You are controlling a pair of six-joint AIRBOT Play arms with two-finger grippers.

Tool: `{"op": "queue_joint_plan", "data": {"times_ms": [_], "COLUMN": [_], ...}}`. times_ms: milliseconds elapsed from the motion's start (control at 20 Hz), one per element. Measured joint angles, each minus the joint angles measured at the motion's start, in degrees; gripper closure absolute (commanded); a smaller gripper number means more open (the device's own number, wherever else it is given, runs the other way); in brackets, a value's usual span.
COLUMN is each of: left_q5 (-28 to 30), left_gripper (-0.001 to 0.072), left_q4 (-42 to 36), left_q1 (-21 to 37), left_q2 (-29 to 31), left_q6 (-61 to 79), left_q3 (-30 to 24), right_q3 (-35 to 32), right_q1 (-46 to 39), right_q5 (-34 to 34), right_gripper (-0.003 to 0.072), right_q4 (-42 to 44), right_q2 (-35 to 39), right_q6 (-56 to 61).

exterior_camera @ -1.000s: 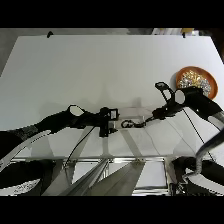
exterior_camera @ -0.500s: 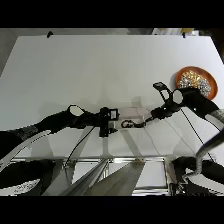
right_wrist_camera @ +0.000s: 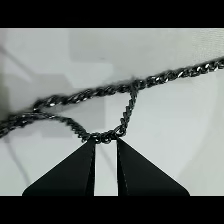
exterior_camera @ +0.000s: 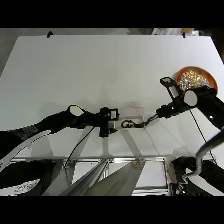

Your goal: Fold the box and place the chain.

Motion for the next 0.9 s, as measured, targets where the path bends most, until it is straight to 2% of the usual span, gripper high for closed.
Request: {"op": "queue_joint_plan", "data": {"times_ms": [150,450,650,900], "left_q5": [0.0,0.0,0.0,0.0], "left_gripper": [0.0347,0.0347,0.0347,0.0347], "left_q4": [0.0,0.0,0.0,0.0], "left_q1": [0.0,0.0,0.0,0.0], "left_q2": [0.0,0.0,0.0,0.0], "left_q6": [0.0,0.0,0.0,0.0], "left_q3": [0.0,0.0,0.0,0.0], "right_q3": [0.0,0.0,-0.1,-1.9], "right_q1": [0.0,0.2,3.9,11.6], "right_q5": [2.4,1.5,-2.0,-8.6], "right_gripper": [0.067,0.067,0.0669,0.0668], "right_q4": [4.5,25.9,34.4,33.8], "right_q2": [8.0,20.4,22.2,18.1], "right_q6": [-1.8,-8.0,-11.3,-12.8]}}
